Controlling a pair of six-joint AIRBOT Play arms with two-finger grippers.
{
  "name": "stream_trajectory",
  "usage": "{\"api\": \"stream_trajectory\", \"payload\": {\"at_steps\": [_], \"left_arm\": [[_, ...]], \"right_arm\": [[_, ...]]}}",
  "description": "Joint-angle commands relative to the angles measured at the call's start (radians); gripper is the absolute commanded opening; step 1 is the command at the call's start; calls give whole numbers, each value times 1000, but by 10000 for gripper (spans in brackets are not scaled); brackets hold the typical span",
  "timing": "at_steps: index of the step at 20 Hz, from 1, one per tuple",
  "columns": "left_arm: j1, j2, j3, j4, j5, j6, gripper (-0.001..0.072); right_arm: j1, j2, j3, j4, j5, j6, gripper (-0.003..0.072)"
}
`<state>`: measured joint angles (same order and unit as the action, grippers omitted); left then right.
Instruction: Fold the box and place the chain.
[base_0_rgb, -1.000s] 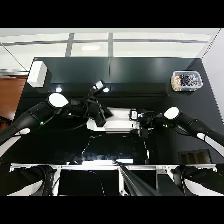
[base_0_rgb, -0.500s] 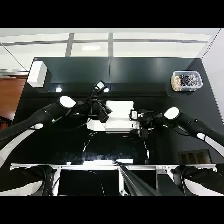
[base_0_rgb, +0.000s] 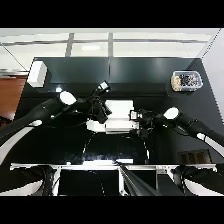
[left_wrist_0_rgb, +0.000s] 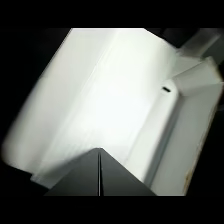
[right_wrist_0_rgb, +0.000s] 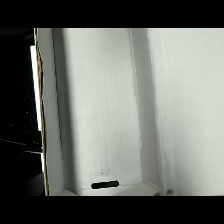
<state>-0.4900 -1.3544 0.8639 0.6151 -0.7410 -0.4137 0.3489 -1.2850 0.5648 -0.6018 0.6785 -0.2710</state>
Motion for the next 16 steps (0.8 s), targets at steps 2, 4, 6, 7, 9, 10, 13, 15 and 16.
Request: {"api": "stream_trajectory", "payload": {"at_steps": [2,4,6,7,9,10,13,15,16], "left_arm": [[61,158,-14,138,-57,-167,27],[102,225,-89,125,-58,-182,28],[126,241,-160,15,-101,-177,32],[126,231,-179,25,-138,-144,39],[109,202,-188,126,-168,-55,547],[99,188,-188,170,-154,-2,693],[54,165,-188,240,-98,319,705],[22,141,-188,241,-39,360,704],[10,124,-188,240,-26,360,694]], "right_arm": [[0,1,0,0,-10,0,243],[0,0,0,0,-9,1,243],[0,0,0,0,-9,1,243],[0,0,0,0,-9,1,243],[0,1,0,0,-9,1,243],[0,1,0,0,-9,1,243],[0,1,0,0,-9,1,243],[0,0,0,0,-9,1,243],[0,1,0,0,-9,1,243]]}}
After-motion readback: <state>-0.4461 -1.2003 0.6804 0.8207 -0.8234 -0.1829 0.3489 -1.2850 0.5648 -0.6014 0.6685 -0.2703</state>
